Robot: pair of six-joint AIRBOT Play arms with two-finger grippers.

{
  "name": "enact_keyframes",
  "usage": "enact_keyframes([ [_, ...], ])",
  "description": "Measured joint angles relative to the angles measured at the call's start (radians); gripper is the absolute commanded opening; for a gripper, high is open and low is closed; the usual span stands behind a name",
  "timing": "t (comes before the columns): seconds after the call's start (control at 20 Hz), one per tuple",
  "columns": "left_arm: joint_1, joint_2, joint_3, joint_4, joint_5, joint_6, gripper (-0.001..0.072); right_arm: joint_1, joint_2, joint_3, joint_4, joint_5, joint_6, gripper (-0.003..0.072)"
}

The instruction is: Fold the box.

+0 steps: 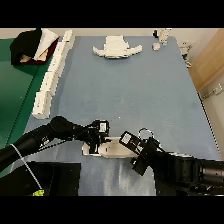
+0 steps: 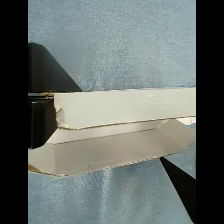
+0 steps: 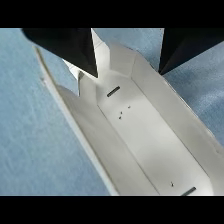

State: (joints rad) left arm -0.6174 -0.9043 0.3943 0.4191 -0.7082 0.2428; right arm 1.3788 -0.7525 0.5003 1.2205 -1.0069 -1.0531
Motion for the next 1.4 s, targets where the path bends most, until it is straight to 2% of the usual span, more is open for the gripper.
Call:
enact_keyframes([
  [0.05, 0.000, 0.000, 0.000, 0.000, 0.000, 0.000, 0.0013, 0.000, 0.000, 0.002, -0.005, -0.008, 0.006, 0.0720],
  [0.4, 0.000, 0.000, 0.000, 0.000, 0.000, 0.000, 0.0013, -0.002, 0.000, 0.004, -0.048, -0.056, -0.012, 0.0720],
  [0.6, 0.000, 0.000, 0.000, 0.000, 0.000, 0.000, 0.0013, -0.029, 0.015, 0.000, -0.073, -0.048, -0.121, 0.0720],
  [0.75, 0.000, 0.000, 0.000, 0.000, 0.000, 0.000, 0.0013, -0.102, 0.056, -0.029, -0.027, 0.008, -0.269, 0.0720],
  [0.95, 0.000, 0.000, 0.000, 0.000, -0.001, 0.000, 0.0013, -0.281, 0.110, -0.089, 0.169, 0.122, -0.602, 0.0720],
  [1.1, 0.000, 0.000, 0.000, 0.000, -0.001, 0.000, 0.0013, -0.459, 0.126, -0.128, 0.426, 0.193, -0.976, 0.0720],
  [1.25, 0.000, 0.000, 0.000, 0.000, 0.000, 0.000, 0.0013, -0.621, 0.129, -0.157, 0.673, 0.211, -1.322, 0.0720],
  [1.4, 0.000, 0.000, 0.000, 0.000, 0.000, 0.000, 0.0013, -0.729, 0.104, -0.180, 0.851, 0.209, -1.570, 0.0720],
])
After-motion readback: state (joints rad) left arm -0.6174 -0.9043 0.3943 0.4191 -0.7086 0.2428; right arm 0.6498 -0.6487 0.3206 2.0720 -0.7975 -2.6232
